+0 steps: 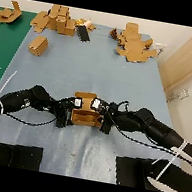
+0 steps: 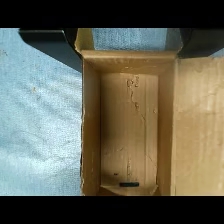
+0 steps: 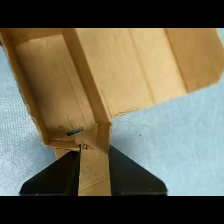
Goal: Fold the box.
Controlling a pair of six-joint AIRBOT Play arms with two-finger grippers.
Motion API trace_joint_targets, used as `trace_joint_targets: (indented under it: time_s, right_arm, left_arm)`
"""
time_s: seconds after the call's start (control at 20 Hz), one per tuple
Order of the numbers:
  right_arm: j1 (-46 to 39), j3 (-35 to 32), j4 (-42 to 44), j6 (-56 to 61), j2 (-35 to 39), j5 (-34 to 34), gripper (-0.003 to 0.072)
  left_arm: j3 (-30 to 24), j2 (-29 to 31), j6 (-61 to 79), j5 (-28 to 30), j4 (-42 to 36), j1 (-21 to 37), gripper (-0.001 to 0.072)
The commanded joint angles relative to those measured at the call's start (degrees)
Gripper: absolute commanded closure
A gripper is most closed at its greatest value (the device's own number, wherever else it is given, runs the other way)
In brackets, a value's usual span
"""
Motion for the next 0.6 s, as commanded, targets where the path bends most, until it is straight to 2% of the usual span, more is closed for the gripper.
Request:
trace_joint_targets:
  time_s: [0.0,0.35,0.55]
  right_arm:
    - [1.6,0.0,0.2,-3.1,-1.0,-0.1,0.0493]
    - [1.7,0.0,5.2,-13.5,-2.4,3.5,0.0493]
    - [1.7,0.0,6.8,-15.5,-2.4,4.8,0.0493]
  left_arm:
    - [0.0,0.0,0.0,0.0,0.0,0.0,0.0330]
    - [0.0,0.0,0.0,0.0,0.0,0.0,0.0330]
    - [0.0,0.0,0.0,0.0,0.0,0.0,0.0329]
